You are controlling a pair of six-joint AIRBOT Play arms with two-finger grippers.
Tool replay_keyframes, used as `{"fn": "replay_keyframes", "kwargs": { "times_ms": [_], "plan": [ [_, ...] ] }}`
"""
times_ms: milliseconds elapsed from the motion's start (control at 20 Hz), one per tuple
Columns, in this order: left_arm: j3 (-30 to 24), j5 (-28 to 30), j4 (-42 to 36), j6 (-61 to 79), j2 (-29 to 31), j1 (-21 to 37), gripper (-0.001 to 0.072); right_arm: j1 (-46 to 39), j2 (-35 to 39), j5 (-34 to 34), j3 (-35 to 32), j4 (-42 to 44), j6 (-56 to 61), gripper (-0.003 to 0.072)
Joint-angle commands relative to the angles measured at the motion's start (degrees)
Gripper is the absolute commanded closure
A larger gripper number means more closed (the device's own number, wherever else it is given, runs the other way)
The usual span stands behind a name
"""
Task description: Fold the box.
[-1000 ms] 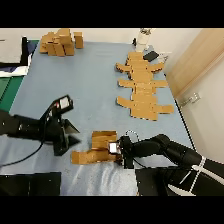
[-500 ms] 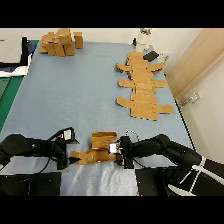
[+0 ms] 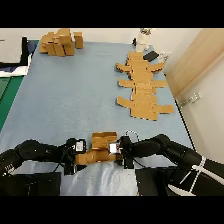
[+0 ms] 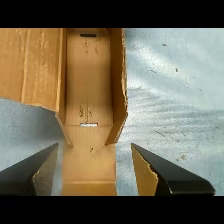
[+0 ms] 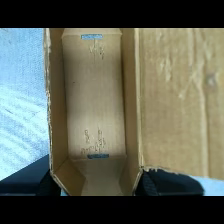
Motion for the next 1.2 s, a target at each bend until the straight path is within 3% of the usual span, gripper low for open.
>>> {"fn": "replay_keyframes", "kwargs": {
  "times_ms": [0, 50, 100, 200, 250, 300, 800, 850, 900, 1150],
  "plan": [
    [0.0, 5.6, -0.7, -4.1, -0.4, -2.8, -0.0011, 0.0, 0.0, 0.0, 0.0, 0.0, 0.0, 0.0112],
    [0.0, 5.7, -0.7, -4.1, -0.6, -3.2, 0.0062, 0.0, 0.0, 0.0, 0.0, 0.0, 0.0, 0.0112],
    [0.0, 5.7, -0.7, -4.1, -1.1, -3.4, 0.0211, 0.0, 0.0, 0.0, 0.0, 0.0, 0.0, 0.0112],
    [0.0, 5.3, -0.7, -3.9, -2.4, -3.9, 0.0238, 0.0, 0.0, 0.0, 0.0, 0.0, 0.0, 0.0112],
    [0.0, 5.4, -0.8, -3.8, -2.9, -4.4, 0.0292, 0.0, 0.0, 0.0, 0.0, 0.0, 0.0, 0.0112],
    [0.0, 5.3, -0.7, -3.8, -3.3, -5.0, 0.0465, 0.0, 0.0, 0.0, 0.0, 0.0, 0.0, 0.0112],
    [4.4, 7.4, -0.8, -2.8, -8.9, -6.0, 0.0473, 0.0, 0.0, 0.0, 0.0, 0.0, 0.0, 0.0112],
    [4.7, 7.4, -0.8, -2.3, -9.1, -6.0, 0.0492, 0.0, 0.0, 0.0, 0.0, 0.0, 0.0, 0.0112],
    [4.7, 7.4, -0.8, -2.2, -9.3, -6.0, 0.0595, 0.0, 0.0, 0.0, 0.0, 0.0, 0.0, 0.0112],
    [4.7, 10.2, -1.9, -1.1, -9.3, -8.4, 0.0595, 0.0, 0.0, 0.0, 0.0, 0.0, 0.0, 0.0112]
  ]
}}
